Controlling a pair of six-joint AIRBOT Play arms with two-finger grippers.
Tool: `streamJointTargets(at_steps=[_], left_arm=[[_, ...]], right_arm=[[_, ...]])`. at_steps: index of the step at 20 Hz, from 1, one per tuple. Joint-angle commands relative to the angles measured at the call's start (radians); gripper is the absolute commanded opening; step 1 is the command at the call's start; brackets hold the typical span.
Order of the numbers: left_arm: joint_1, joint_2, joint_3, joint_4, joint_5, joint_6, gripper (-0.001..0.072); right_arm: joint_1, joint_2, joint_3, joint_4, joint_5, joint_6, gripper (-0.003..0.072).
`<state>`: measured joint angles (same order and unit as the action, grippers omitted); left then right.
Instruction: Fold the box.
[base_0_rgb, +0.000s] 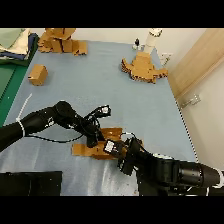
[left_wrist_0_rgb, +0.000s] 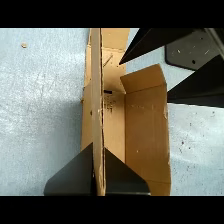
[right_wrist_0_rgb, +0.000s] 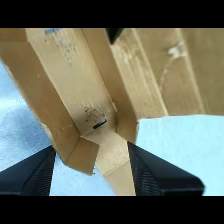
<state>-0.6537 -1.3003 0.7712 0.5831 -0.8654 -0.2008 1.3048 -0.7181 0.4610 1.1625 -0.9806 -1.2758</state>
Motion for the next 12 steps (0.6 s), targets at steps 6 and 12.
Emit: streamJointTargets(at_steps=[6, 12], left_arm=[[0.000, -0.001, 0.000, 0.000, 0.000, 0.000, 0.0013], [0.000, -0.001, 0.000, 0.000, 0.001, 0.000, 0.0013]], right_arm=[[-0.004, -0.031, -0.002, -0.057, 0.043, -0.098, 0.0717], [-0.063, -0.011, -0.002, -0.068, 0.075, -0.098, 0.0716]])
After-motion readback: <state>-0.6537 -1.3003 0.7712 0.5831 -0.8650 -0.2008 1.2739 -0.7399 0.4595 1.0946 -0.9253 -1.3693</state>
